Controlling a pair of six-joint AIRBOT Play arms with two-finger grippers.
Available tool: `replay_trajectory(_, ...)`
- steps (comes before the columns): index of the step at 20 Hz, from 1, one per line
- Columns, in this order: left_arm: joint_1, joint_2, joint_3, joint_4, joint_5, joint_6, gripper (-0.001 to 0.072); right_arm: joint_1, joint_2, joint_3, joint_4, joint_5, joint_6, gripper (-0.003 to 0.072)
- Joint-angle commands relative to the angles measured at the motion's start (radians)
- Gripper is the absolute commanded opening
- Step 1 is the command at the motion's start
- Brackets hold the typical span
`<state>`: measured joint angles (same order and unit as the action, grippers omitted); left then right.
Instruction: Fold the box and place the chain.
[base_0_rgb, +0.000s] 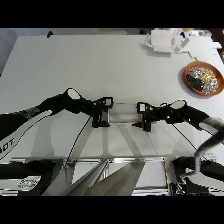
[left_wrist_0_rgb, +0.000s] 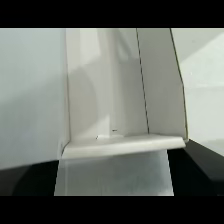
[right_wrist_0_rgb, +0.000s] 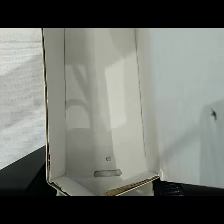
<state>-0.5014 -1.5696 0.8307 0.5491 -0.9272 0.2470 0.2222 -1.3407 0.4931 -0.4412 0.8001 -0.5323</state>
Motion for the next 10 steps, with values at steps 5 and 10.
replay_trajectory(5, -0.018, -0.012, 0.001, -0.002, 0.017, -0.005, 0.0328, 0.0, 0.001, 0.0, 0.0, 0.0, 0.0, 0.0329)
replay_trajectory(10, -0.018, -0.012, 0.001, -0.002, 0.011, -0.005, 0.0171, 0.0, 0.001, 0.0, 0.0, 0.0, 0.0, 0.0329)
